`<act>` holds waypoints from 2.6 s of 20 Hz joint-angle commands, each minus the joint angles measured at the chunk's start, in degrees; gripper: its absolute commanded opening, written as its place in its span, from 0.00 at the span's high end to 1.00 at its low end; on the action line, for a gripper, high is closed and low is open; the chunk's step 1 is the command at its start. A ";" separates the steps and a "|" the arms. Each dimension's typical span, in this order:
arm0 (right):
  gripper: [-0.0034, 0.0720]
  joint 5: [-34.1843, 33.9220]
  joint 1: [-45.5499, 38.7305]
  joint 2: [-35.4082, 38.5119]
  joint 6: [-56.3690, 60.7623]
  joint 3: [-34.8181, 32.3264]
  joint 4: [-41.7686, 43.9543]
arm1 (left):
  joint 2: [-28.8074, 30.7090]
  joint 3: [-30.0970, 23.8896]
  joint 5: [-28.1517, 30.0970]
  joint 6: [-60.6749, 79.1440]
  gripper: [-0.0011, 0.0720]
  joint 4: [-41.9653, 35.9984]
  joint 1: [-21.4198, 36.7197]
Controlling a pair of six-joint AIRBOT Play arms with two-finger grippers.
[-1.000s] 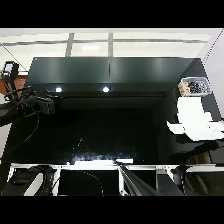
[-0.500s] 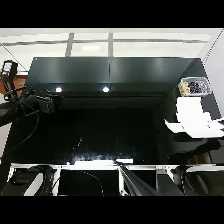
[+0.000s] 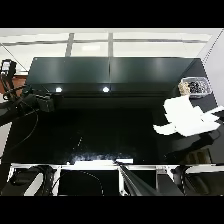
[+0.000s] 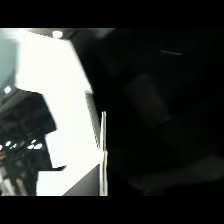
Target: Fold the box and place the chain.
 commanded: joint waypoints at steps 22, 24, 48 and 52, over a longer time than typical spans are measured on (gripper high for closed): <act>0.90 -54.82 68.91 61.13 -8.87 -58.42 30.29 | -16.57 -1.92 1.18 -3.04 0.02 -12.94 -13.44; 0.90 -62.60 74.12 61.13 -9.49 -58.66 29.31 | -20.85 -1.99 -2.80 -3.04 0.02 -15.28 -13.42; 0.90 -63.06 79.03 61.13 -7.23 -58.66 28.17 | -47.39 -7.67 -18.01 48.81 0.02 -47.50 -14.16; 0.90 -63.04 79.03 61.13 -7.02 -58.66 28.17 | -49.51 -5.03 -23.58 53.92 0.06 -43.43 -14.08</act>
